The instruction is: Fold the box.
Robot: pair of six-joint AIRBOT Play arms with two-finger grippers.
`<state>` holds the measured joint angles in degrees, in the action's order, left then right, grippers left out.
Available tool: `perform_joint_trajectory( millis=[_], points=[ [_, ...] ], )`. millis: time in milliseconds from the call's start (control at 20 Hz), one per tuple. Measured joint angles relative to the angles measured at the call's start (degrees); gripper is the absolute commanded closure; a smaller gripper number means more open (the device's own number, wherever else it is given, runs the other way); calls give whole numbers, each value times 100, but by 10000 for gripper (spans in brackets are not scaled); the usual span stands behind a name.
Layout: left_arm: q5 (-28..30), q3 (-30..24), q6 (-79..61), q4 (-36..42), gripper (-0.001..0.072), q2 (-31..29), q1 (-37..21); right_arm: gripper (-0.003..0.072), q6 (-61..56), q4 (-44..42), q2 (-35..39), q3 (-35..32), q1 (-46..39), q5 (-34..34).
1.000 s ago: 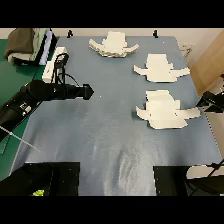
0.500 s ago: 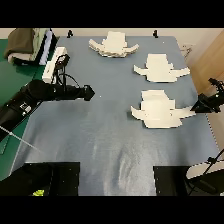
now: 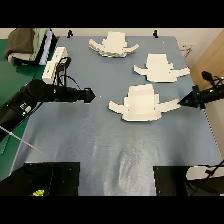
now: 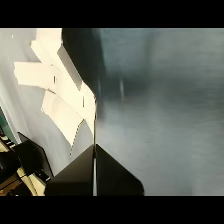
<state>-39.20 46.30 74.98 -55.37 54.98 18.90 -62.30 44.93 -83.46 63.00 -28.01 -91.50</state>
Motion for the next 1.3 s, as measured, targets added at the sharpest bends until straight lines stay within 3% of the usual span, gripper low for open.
perform_joint_trajectory(
  millis=[200, 250, 350, 400, 650, 700, 1000, 1200, 1300],
  points=[
    [-184, 0, -13, 2, 5, 0, -4, 680, -216, -52, 1014, -1532, 702, 745],
    [-223, 0, -15, 2, 5, 0, -4, 651, -328, -35, 1220, -1825, 815, 1021],
    [-271, 0, -15, 2, 5, 0, -4, 243, -590, -31, 1526, -2337, 1016, 1574],
    [-286, 0, -15, 2, 4, 0, -4, 232, -745, -42, 1628, -2546, 1106, 1812],
    [-345, 0, -15, 2, 4, 0, -4, 258, -1342, -188, 1829, -3163, 1362, 2616],
    [-361, 0, -15, 2, 5, 0, -4, 314, -1401, -232, 1843, -3209, 1390, 2715],
    [-398, 0, -15, 2, 5, 0, -4, 344, -1128, -1029, 1843, -3324, 1897, 3248],
    [-439, 0, -15, 4, 5, 0, -4, 670, -776, -1456, 1615, -3331, 2374, 3609],
    [-470, 0, -13, 9, 5, 0, -4, 680, -520, -1672, 1545, -3327, 2505, 3738]
  ],
)
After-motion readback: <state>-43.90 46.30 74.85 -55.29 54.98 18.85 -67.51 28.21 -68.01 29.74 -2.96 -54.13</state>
